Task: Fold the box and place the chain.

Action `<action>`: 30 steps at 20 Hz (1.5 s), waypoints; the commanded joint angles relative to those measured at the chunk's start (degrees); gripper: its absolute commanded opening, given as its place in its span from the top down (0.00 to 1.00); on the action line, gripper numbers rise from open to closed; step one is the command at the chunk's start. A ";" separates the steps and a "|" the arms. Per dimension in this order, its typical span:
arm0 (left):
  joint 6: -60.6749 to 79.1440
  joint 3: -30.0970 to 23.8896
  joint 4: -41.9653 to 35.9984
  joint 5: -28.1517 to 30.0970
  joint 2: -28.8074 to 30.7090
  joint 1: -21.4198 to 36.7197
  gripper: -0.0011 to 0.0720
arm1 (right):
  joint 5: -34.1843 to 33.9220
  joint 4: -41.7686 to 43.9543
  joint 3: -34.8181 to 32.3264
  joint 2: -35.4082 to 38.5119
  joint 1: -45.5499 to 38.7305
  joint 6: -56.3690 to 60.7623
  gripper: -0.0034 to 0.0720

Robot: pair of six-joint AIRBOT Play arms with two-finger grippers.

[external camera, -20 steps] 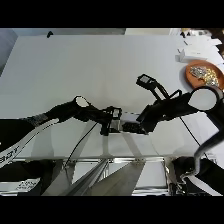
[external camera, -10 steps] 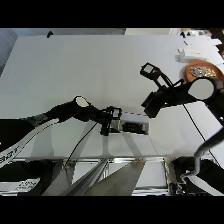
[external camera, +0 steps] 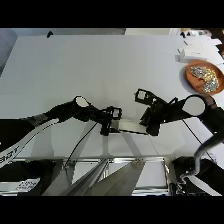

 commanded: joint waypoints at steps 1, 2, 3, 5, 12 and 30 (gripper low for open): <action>0.00 0.04 0.04 0.00 0.02 0.00 0.70 | -0.35 0.02 -1.05 2.43 2.23 -4.48 0.69; 0.00 0.04 0.02 0.00 0.02 0.00 0.70 | -0.63 -0.04 -1.07 2.51 2.45 -4.98 0.69; 0.00 0.04 0.04 0.00 0.02 0.00 0.70 | -1.18 -0.09 -1.18 2.51 2.45 -5.42 0.69; 0.00 0.04 0.02 0.00 0.02 0.00 0.70 | -2.97 -1.36 -2.14 2.51 2.45 -5.53 0.68; 0.00 0.04 0.02 0.00 0.02 0.00 0.70 | -2.82 -0.85 -4.04 2.91 3.13 -5.60 0.53; 0.00 0.04 0.02 0.02 0.02 0.00 0.70 | -7.19 -5.95 -6.05 2.93 6.60 -5.49 0.81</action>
